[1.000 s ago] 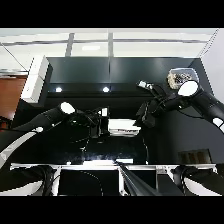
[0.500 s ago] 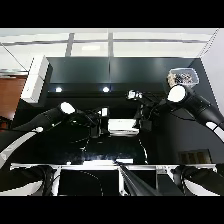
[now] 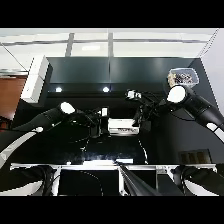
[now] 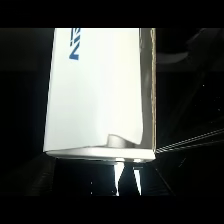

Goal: Fold the box and place the chain.

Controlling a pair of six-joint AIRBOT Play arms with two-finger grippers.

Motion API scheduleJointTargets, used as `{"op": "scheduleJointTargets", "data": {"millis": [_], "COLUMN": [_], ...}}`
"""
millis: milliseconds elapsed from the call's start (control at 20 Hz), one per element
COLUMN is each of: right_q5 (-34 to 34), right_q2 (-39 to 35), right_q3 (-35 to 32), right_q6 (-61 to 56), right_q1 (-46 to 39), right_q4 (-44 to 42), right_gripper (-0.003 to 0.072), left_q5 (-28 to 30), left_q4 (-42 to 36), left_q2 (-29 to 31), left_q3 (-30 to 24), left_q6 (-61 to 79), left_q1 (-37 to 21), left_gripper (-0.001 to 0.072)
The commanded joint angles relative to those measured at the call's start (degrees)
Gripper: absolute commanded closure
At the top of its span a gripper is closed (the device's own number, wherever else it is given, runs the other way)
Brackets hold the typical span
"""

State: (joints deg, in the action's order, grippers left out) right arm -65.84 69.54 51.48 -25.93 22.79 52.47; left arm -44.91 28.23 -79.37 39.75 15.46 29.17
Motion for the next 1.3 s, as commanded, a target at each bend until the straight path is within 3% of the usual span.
{"op": "scheduleJointTargets", "data": {"millis": [0, 1250], "right_q5": [-0.8, 0.7], "right_q2": [-0.1, 0.0], "right_q3": [0.0, -0.4], "right_q6": [-0.9, -2.8], "right_q1": [0.6, 0.9], "right_q4": [0.1, -1.3], "right_gripper": [0.037, 0.0381], "left_q5": [-0.1, -0.1], "left_q4": [0.0, 0.0], "left_q2": [0.0, 0.0], "left_q3": [0.0, 0.0], "left_q6": [0.0, 0.0], "left_q1": [0.0, 0.0], "left_gripper": [0.0358, 0.0359]}}
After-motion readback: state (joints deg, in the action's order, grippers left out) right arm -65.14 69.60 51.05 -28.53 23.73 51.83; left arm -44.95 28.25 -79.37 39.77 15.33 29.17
